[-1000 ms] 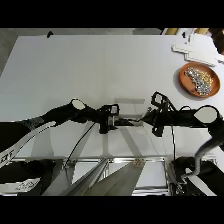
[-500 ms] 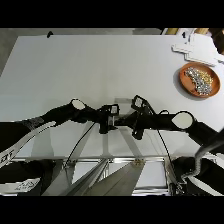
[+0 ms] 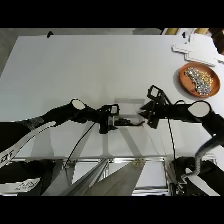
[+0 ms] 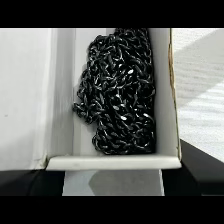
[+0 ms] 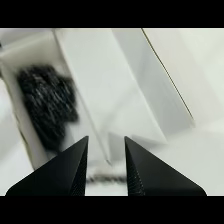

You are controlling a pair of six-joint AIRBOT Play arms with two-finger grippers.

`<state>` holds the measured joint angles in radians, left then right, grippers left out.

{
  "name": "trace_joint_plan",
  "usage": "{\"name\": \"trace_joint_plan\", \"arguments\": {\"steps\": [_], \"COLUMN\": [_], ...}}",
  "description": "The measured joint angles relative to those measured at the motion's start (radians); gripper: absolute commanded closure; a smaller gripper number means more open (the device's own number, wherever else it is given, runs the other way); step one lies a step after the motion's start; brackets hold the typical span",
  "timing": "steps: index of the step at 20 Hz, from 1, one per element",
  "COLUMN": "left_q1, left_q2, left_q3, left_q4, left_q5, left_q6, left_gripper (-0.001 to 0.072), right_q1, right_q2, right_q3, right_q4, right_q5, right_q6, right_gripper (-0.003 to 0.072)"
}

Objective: Fold the box and place the chain.

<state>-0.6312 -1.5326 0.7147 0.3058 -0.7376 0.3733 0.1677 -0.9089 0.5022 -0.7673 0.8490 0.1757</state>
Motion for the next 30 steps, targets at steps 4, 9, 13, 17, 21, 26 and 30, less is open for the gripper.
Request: {"name": "trace_joint_plan", "arguments": {"steps": [4,9,13,17,21,26,30], "left_q1": [0.0,0.0,0.0,0.0,0.0,0.0,0.0], "left_q2": [0.0,0.0,0.0,0.0,0.0,0.0,0.0], "left_q3": [0.0,0.0,0.0,0.0,0.0,0.0,0.0], "left_q4": [0.0,0.0,0.0,0.0,0.0,0.0,0.0], "left_q5": [0.0,0.0,0.0,0.0,0.0,0.0,0.0], "left_q6": [0.0,0.0,0.0,0.0,0.0,0.0,0.0], "left_gripper": [0.0503,0.0503,0.0503,0.0503,0.0503,0.0503,0.0503], "right_q1": [-0.095,-0.053,-0.019,-0.01,-0.007,-0.006,-0.006], "right_q2": [-0.039,-0.141,-0.18,-0.193,-0.195,-0.18,-0.105], "right_q3": [-0.016,-0.025,-0.026,-0.026,-0.026,-0.026,-0.026], "right_q4": [-0.127,-0.158,-0.119,-0.068,-0.049,-0.089,-0.268], "right_q5": [0.072,0.085,0.042,0.031,0.072,0.123,0.13], "right_q6": [-0.201,-0.391,-0.455,-0.48,-0.475,-0.362,-0.113], "right_gripper": [0.0405,0.0418,0.0471,0.0522,0.0542,0.0668,0.0668]}}
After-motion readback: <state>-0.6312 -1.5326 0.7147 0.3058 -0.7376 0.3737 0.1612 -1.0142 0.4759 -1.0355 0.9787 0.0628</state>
